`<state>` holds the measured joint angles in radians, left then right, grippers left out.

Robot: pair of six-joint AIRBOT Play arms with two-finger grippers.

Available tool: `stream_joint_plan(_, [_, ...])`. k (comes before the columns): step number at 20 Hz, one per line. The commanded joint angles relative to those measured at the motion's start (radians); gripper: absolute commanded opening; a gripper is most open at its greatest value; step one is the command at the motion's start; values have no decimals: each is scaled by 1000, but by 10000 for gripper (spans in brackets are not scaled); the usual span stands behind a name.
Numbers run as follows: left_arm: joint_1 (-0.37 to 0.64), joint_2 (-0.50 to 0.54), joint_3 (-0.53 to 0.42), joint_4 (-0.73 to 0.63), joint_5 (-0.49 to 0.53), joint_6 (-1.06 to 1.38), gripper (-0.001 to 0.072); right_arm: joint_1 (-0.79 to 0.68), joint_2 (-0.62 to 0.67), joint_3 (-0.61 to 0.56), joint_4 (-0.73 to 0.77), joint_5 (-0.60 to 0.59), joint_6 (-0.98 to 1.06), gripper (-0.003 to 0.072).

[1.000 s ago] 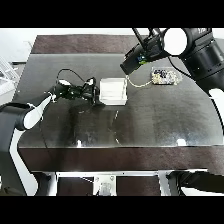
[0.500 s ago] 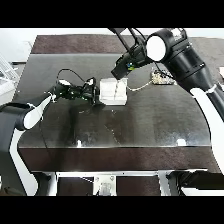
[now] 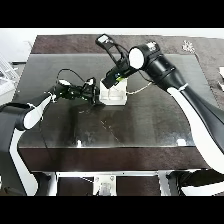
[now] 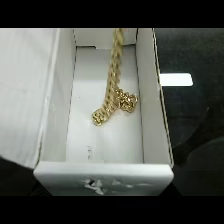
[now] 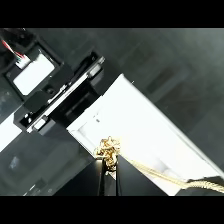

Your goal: Fold the box and place the chain.

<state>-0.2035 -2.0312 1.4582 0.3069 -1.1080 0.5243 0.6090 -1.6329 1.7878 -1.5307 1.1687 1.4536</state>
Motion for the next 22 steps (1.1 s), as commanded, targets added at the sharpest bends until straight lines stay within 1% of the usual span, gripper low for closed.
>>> stream_joint_plan(1, [1, 0, 0, 0, 0, 0, 530, -2, -62, -3, 12, -18, 6, 17])
stream_joint_plan(6, [1, 0, 0, 0, 0, 0, 531, -29, -124, -5, 7, -16, 5, 19])
stream_joint_plan(7, [1, 0, 0, 0, 0, 0, 531, -39, -124, -8, 2, -13, 5, 130])
stream_joint_plan(8, [1, 0, 0, 0, 0, 0, 531, -49, -123, -8, 1, -4, 5, 406])
stream_joint_plan(9, [1, 0, 0, 0, 0, 0, 531, -61, -118, -7, 1, 10, 5, 591])
stream_joint_plan(14, [1, 0, 0, 0, 0, 0, 531, -135, -60, -8, 1, 114, 13, 591])
stream_joint_plan(15, [1, 0, 0, 0, 0, 0, 531, -159, -44, -11, 1, 119, 18, 591])
stream_joint_plan(17, [1, 0, 0, 0, 0, 0, 531, -223, 2, -54, 1, 98, 53, 590])
stream_joint_plan(19, [1, 0, 0, 0, 0, 0, 531, -295, 59, -146, 2, 22, 87, 589])
stream_joint_plan(22, [1, 0, 0, 0, 0, 0, 531, -402, 110, -326, 2, -180, 155, 589])
